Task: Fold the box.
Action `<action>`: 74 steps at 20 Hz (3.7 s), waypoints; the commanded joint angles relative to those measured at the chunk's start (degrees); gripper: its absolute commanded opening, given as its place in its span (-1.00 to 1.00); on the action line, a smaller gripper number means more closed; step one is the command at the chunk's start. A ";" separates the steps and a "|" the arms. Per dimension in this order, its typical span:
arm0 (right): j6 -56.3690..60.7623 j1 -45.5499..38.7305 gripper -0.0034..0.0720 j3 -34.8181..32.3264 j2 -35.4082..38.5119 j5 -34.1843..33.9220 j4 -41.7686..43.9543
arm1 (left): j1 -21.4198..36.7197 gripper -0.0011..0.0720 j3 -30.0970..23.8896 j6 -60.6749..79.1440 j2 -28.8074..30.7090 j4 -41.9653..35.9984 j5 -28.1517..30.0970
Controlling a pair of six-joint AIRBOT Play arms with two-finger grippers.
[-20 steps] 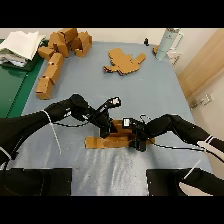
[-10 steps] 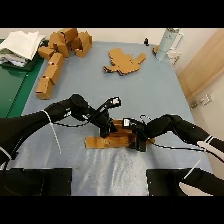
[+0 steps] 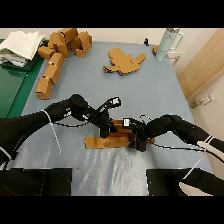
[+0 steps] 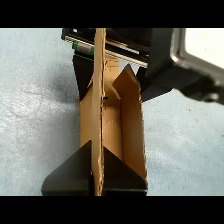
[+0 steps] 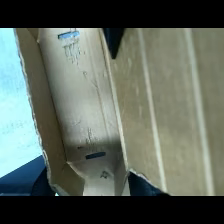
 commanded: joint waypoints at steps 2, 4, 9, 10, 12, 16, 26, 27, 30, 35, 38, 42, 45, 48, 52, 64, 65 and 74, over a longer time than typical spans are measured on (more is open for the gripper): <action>-0.22 0.04 0.58 -0.70 0.07 0.28 -0.02 | 0.04 -0.93 0.00 0.00 -0.02 0.02 -0.02; -0.22 0.04 0.34 -0.68 0.13 0.46 -0.02 | 0.04 -0.93 0.00 0.02 -0.02 0.00 -0.02; -0.22 0.04 0.33 -0.70 0.13 0.42 -0.07 | 0.04 -0.93 0.00 0.02 -0.02 0.02 -0.02; -0.22 0.04 0.33 -0.68 0.13 0.44 -0.04 | 0.04 -0.93 0.00 0.02 -0.02 0.02 -0.02; -0.22 0.07 0.33 -0.68 0.13 0.48 -0.02 | 0.04 -0.93 0.00 0.00 -0.02 0.02 -0.02; -0.20 0.11 0.33 -0.63 0.13 0.46 -0.04 | 0.04 -0.93 0.00 0.02 -0.02 0.00 -0.02; -0.20 0.09 0.33 -0.63 0.13 0.20 -0.04 | 0.04 -0.93 0.00 0.04 -0.02 -0.02 -0.02; -0.20 0.09 0.33 -0.63 0.13 0.22 -0.07 | 0.04 -0.93 0.00 0.04 -0.02 -0.02 0.70; -0.20 0.09 0.33 -0.63 0.13 0.22 -0.07 | 0.04 -0.93 0.00 0.00 -0.02 0.00 1.36; -0.20 0.09 0.33 -0.63 0.13 0.24 -0.07 | 0.17 -0.93 0.02 -0.02 -0.02 0.04 1.40; -0.20 0.09 0.33 -0.63 0.13 0.24 -0.09 | 0.66 -0.69 0.02 -0.70 0.00 0.04 1.57; -0.20 0.09 0.33 -0.63 0.13 0.24 -0.09 | 1.38 0.05 0.02 -4.42 0.11 0.07 1.51; -0.20 0.09 0.33 -0.63 0.13 0.24 -0.11 | 3.08 0.48 0.04 -8.24 2.29 1.38 1.53; -0.20 0.09 0.33 -0.63 0.13 0.24 -0.11 | 6.19 0.94 0.55 -23.23 6.82 10.38 0.37; -0.20 0.09 0.33 -0.63 0.13 0.24 -0.11 | 7.91 0.93 0.79 -43.30 12.83 23.26 -11.10; -0.20 0.09 0.33 -0.63 0.13 0.24 -0.92 | 1.36 -0.94 5.11 -62.75 2.60 0.02 -0.09; -0.20 0.09 0.33 -0.63 0.13 0.24 -0.92 | 1.33 -0.94 6.40 -62.77 0.33 0.42 1.18; -0.20 0.09 0.33 -0.63 0.13 0.24 -0.94 | 0.68 -0.94 7.82 -68.61 -9.22 8.55 1.36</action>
